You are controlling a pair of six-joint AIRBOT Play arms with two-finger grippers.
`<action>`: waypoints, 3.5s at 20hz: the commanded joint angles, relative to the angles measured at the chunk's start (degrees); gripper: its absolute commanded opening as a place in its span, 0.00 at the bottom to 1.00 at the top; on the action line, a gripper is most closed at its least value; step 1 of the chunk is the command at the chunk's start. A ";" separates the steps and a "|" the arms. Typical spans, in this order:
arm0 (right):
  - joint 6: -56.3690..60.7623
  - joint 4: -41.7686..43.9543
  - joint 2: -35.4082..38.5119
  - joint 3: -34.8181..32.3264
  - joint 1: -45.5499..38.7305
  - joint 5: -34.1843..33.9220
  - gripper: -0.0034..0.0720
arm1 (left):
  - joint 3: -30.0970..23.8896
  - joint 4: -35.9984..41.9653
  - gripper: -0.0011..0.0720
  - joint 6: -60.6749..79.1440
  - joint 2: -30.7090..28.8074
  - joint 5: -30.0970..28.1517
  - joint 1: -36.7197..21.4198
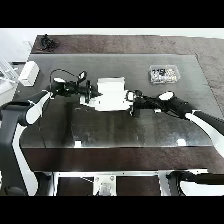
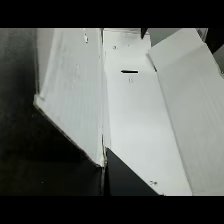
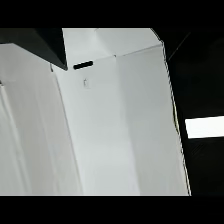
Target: Fold the box and place the chain.
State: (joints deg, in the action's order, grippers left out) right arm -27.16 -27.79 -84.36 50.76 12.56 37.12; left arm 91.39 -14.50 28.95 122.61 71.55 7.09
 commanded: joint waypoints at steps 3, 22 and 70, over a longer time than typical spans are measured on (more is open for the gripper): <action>-0.09 0.76 1.95 1.88 -1.88 0.50 0.97 | 0.00 -0.02 0.04 0.02 -0.02 0.02 0.04; 2.89 -4.07 -9.57 17.64 -6.34 17.16 0.97 | 0.00 -0.04 0.04 0.02 -0.02 0.17 0.04; 1.81 -1.18 -25.20 27.67 -5.49 28.17 0.92 | -0.02 -0.07 0.04 0.00 0.00 1.07 0.04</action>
State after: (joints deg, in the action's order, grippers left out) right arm -25.21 -28.97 -109.49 78.39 7.03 65.08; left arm 91.33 -14.57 28.95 122.61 72.64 7.11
